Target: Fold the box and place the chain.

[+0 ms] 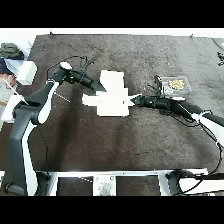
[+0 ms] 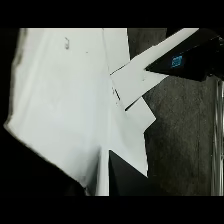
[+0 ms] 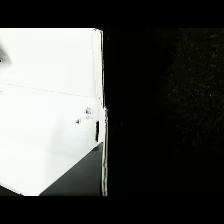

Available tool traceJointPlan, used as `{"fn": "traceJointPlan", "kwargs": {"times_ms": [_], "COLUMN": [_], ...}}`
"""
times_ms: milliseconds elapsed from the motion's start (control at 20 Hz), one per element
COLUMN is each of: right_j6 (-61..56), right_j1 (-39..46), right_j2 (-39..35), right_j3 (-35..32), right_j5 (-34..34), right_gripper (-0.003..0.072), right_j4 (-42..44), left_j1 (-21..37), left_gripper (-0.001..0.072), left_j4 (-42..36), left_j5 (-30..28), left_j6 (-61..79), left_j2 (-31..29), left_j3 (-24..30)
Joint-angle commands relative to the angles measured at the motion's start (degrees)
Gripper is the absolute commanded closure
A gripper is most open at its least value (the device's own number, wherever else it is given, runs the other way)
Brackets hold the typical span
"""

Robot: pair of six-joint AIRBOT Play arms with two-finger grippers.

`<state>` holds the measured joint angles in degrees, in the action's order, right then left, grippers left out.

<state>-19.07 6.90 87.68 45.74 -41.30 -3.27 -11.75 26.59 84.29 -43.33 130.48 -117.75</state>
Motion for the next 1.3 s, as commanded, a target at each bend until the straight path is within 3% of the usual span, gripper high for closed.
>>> {"fn": "traceJointPlan", "kwargs": {"times_ms": [0,50,150,200,250,300,650,900,1150,1250], "right_j6": [-0.02,0.00,0.98,2.32,2.99,3.06,3.41,2.54,2.58,2.60], "right_j1": [-0.04,-0.04,-0.02,-0.02,0.24,0.94,11.26,10.71,8.72,8.61], "right_j2": [-0.04,-0.04,-0.07,-0.24,-0.70,-1.55,-12.52,-13.38,-13.38,-13.38], "right_j3": [-0.02,-0.02,-0.02,-0.02,-0.02,0.00,-0.02,-0.02,-0.02,-0.02], "right_j5": [0.02,0.02,0.04,0.00,0.02,0.02,-0.50,-0.90,0.17,0.17], "right_gripper": [0.0700,0.0700,0.0699,0.0606,0.0354,0.0322,0.0321,0.0322,0.0322,0.0322], "right_j4": [-2.12,-2.56,-2.75,-2.78,-2.78,-2.78,-3.54,-6.99,-7.13,-7.30], "left_j1": [0.09,0.09,0.09,0.09,0.09,0.09,0.09,0.20,0.20,0.57], "left_gripper": [0.0548,0.0663,0.0698,0.0698,0.0698,0.0699,0.0701,0.0705,0.0705,0.0705], "left_j4": [-0.50,-0.48,-0.48,-0.48,-0.48,-0.48,-0.55,-1.73,-2.34,-6.95], "left_j5": [0.13,0.20,0.09,0.15,0.17,0.22,0.15,-0.50,-9.25,-11.98], "left_j6": [0.31,0.31,0.98,2.78,4.90,7.15,32.35,44.15,55.39,61.24], "left_j2": [0.02,0.02,0.02,0.00,0.00,0.00,-0.07,-1.49,-7.61,-9.75], "left_j3": [-0.02,-0.02,-0.02,-0.02,-0.02,-0.02,-0.02,1.07,13.60,18.86]}}
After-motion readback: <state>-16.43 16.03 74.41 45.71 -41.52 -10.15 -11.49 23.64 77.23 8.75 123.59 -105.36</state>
